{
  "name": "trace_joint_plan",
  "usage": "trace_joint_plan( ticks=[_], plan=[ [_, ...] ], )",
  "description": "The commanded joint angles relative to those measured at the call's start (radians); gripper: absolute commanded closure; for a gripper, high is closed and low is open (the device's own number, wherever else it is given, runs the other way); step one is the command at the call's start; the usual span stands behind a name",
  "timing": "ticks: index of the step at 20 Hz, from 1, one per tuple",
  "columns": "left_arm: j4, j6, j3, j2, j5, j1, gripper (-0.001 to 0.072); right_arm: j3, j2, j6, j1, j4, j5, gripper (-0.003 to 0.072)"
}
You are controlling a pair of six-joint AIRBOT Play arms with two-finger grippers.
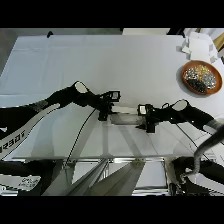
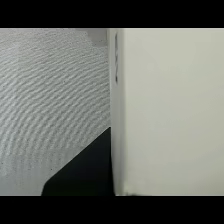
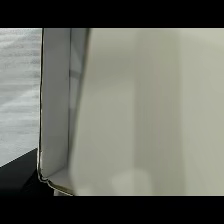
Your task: Fold the box and place the chain.
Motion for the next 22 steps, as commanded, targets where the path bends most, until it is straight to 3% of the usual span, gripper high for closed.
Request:
trace_joint_plan(
  ticks=[1, 15, 19, 21, 22],
  plan=[
    [-0.001, -0.001, 0.001, 0.001, 0.004, 0.0, 0.0698, 0.0, -0.006, 0.003, -0.011, 0.005, -0.001, 0.013],
    [-0.001, -0.001, 0.001, 0.001, 0.004, 0.0, 0.0698, 0.0, -0.006, -0.022, -0.046, 0.057, -0.003, 0.0128],
    [-0.001, -0.001, 0.001, 0.001, 0.004, 0.0, 0.0698, 0.0, -0.006, -0.047, -0.047, 0.079, 0.014, 0.0088],
    [-0.001, -0.001, 0.001, 0.001, 0.004, 0.0, 0.0698, 0.0, -0.006, -0.047, -0.047, 0.08, 0.015, -0.0005],
    [-0.001, -0.001, 0.001, 0.001, 0.004, 0.0, 0.0698, 0.0, -0.006, -0.047, -0.047, 0.079, 0.015, -0.0004]
  ],
)
